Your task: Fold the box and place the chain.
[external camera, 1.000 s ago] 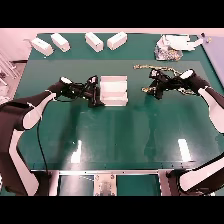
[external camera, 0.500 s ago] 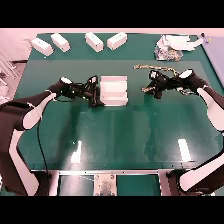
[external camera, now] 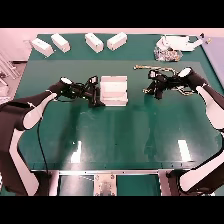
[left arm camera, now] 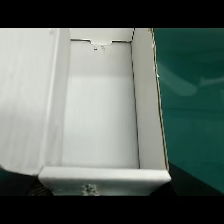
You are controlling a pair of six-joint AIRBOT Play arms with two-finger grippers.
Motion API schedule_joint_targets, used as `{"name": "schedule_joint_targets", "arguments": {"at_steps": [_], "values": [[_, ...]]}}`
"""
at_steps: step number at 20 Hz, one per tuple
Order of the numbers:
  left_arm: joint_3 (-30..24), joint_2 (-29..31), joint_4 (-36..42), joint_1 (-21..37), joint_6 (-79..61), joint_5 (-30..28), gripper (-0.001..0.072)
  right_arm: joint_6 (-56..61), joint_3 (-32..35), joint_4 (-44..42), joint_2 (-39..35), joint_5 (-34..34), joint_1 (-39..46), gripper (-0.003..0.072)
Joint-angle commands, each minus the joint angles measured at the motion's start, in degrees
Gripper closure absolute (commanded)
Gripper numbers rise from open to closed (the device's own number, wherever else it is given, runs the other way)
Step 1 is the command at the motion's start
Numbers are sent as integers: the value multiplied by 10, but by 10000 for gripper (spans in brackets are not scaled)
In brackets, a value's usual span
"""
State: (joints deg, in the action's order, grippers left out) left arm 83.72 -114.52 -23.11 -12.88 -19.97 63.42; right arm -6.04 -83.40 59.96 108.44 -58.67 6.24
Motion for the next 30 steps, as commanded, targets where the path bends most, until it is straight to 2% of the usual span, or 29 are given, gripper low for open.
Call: {"name": "schedule_joint_targets", "arguments": {"at_steps": [1,2,3,4,5,7,9,12,17,25,27,30], "values": [[0,0,0,0,0,0,341,16,-1,40,6,-10,-1,382],[0,0,0,0,0,0,341,15,-1,40,6,-10,-1,436],[0,0,0,0,0,0,341,17,-1,39,6,-10,-1,541],[0,0,0,0,0,0,341,24,-1,39,7,-10,-2,545],[0,0,0,0,0,0,341,29,-1,39,7,-10,-2,636],[0,0,0,0,0,0,341,35,-2,29,6,-10,-2,678],[0,0,0,0,0,0,341,45,-8,10,5,-12,-2,678],[0,0,0,0,0,0,341,95,-42,-22,-8,-70,-2,678],[0,0,0,0,0,0,341,183,-50,-39,-127,-105,-9,679],[0,0,0,0,0,0,341,371,-50,-43,-359,-103,-68,679],[0,0,0,0,0,0,341,387,-50,-61,-392,-98,-108,679],[0,0,0,0,0,0,341,402,-50,-70,-409,-55,-185,679]]}}
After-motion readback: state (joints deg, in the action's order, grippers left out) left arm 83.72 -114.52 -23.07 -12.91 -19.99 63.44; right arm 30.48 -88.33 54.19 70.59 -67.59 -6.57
